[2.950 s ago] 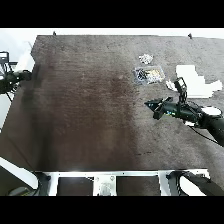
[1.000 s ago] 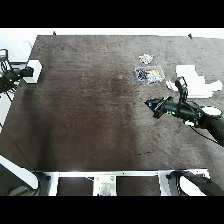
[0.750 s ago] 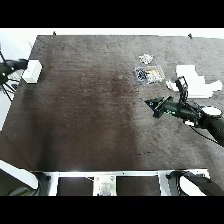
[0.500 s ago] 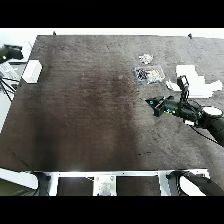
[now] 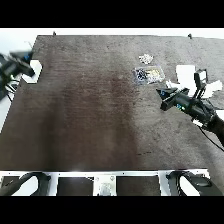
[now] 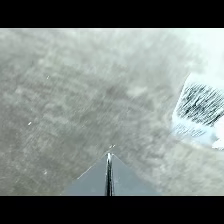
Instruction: Fold the box and place the chain.
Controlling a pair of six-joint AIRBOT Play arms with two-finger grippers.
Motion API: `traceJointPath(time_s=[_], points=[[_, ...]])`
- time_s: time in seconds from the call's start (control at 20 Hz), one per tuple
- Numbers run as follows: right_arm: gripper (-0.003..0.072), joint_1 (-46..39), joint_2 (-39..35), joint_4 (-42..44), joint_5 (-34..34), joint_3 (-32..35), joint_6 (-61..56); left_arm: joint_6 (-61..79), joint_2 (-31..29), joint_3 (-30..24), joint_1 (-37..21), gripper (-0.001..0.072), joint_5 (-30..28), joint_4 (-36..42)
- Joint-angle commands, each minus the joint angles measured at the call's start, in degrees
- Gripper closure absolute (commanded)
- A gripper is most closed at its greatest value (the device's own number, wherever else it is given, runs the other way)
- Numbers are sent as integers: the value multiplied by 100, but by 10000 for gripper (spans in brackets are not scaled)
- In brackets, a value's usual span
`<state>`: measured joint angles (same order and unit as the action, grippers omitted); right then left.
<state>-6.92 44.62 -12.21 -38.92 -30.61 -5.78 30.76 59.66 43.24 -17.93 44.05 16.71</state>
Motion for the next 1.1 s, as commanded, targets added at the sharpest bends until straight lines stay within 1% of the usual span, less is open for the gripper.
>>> traceJointPath(time_s=[0.0, 0.1, 0.2, 0.3, 0.4, 0.5, 1.05], points=[[687, -2, -682, -94, 332, 332, -2, 1827, -767, -1996, 50, 694, 271, 1609], [686, -2, -1132, -87, 662, 802, -4, 1923, -787, -2546, 50, 693, 505, 1674], [686, -2, -1602, -87, 984, 1281, -2, 1923, -787, -2828, 50, 691, 761, 1674], [685, -2, -2039, -85, 1154, 1670, -2, 1902, -787, -2883, 50, 689, 750, 1661], [685, 0, -2334, -85, 1139, 1899, -4, 1904, -787, -2881, 50, 689, 708, 1668], [685, 0, -2457, -83, 1147, 1993, -2, 1897, -787, -2881, 50, 689, 721, 1674], [685, 2, -2459, -83, 1145, 2002, -2, 1875, -787, -2881, 50, 688, 763, 1674]])
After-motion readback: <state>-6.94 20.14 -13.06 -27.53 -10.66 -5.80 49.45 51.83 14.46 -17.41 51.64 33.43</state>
